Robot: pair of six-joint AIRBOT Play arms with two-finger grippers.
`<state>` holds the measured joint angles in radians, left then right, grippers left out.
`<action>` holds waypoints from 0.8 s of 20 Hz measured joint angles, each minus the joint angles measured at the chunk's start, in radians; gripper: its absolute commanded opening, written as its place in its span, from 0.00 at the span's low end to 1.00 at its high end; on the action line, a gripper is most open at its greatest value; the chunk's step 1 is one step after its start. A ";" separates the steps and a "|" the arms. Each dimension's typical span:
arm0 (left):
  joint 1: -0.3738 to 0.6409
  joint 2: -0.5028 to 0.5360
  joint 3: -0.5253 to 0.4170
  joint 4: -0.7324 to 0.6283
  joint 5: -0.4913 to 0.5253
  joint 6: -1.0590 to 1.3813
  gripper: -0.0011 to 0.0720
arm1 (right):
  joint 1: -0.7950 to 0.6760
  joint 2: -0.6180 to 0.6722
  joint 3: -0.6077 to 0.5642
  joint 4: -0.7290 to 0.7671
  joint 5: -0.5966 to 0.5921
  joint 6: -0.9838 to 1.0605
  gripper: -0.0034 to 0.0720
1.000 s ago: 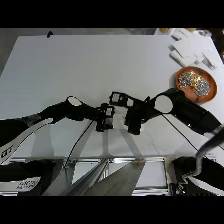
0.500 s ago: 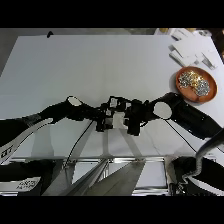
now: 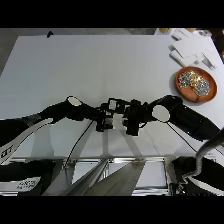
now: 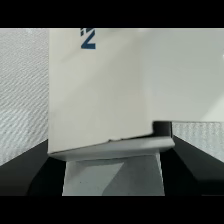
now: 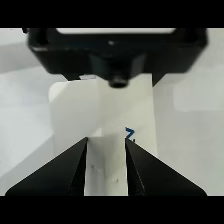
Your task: Fold the box and place the chain.
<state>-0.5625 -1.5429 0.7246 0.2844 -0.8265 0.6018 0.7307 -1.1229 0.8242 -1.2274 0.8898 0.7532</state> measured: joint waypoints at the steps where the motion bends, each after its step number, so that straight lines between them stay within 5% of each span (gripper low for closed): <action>1: 0.000 0.000 0.000 0.000 0.000 0.000 0.11 | 0.003 0.000 -0.002 -0.002 -0.004 -0.003 0.40; 7: 0.000 0.000 0.000 0.000 0.000 0.000 0.11 | 0.010 0.000 -0.006 -0.026 -0.022 -0.018 0.40; 14: 0.000 0.000 0.000 -0.003 0.003 -0.002 0.11 | 0.011 -0.008 -0.006 -0.086 -0.040 -0.020 0.14; 16: 0.000 0.000 0.000 -0.002 0.003 -0.002 0.11 | 0.011 -0.009 -0.006 -0.093 -0.043 -0.016 0.14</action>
<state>-0.5625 -1.5433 0.7250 0.2825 -0.8230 0.5999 0.7414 -1.1316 0.8181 -1.3205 0.8467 0.7376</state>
